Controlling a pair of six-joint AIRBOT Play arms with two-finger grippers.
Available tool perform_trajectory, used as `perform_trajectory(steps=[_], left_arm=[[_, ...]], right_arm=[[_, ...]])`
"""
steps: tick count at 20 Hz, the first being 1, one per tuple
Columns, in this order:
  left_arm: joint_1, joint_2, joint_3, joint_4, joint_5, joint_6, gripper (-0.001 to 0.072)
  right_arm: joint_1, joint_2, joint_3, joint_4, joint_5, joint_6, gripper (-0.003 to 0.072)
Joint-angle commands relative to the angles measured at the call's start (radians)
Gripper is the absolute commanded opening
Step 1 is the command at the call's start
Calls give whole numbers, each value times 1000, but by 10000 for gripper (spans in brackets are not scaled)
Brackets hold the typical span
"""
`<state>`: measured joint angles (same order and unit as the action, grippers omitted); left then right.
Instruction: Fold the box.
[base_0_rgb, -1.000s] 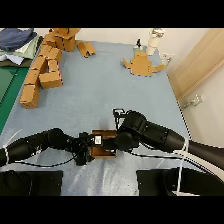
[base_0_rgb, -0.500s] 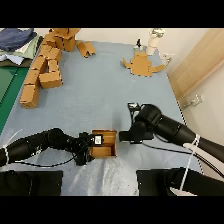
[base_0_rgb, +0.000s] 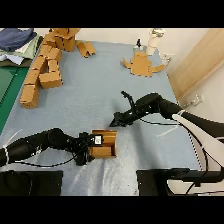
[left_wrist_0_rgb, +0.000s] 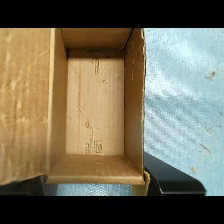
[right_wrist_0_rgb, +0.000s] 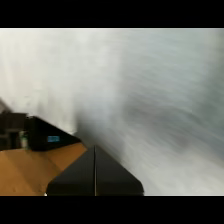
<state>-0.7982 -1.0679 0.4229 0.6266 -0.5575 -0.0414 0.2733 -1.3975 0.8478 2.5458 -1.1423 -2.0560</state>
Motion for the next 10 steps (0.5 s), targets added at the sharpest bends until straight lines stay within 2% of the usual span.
perform_trajectory(steps=[1,4,10], left_arm=[[0,1,0,0,0,0,518],[0,1,0,0,0,0,518],[0,1,0,0,0,0,519]], right_arm=[[60,-54,14,101,-51,-269,1],[163,43,-71,89,-3,-386,1],[301,361,-281,-63,298,-415,2]])
